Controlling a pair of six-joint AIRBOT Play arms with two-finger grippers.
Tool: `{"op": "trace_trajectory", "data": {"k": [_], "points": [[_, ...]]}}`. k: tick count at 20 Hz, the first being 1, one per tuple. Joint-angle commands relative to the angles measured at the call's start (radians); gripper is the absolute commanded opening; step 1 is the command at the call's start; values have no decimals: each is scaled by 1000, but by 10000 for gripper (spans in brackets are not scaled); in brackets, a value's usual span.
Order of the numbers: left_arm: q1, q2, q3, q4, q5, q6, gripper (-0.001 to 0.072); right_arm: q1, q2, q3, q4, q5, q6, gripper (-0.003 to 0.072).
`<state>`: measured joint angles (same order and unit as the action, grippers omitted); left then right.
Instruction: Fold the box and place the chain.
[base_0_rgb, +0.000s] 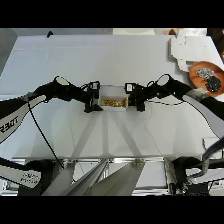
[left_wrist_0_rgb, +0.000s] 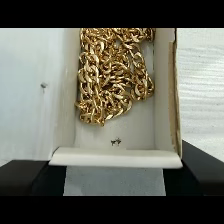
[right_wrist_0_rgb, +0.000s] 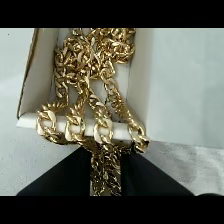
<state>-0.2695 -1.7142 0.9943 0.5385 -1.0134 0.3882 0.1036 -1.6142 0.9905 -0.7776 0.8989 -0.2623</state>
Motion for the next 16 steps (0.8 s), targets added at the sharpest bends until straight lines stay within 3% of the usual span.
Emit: {"op": "trace_trajectory", "data": {"k": [1,2,3,9,16], "points": [[0,0,0,0,0,0,337,1,0,0,-71,0,5,92],[0,0,0,0,0,0,337,1,2,0,-101,-2,32,29],[0,0,0,0,0,0,337,1,8,0,-126,-4,77,18],[0,0,0,0,0,0,337,1,113,0,-180,-5,173,17],[0,0,0,0,0,0,337,23,336,0,-176,5,356,17]]}}
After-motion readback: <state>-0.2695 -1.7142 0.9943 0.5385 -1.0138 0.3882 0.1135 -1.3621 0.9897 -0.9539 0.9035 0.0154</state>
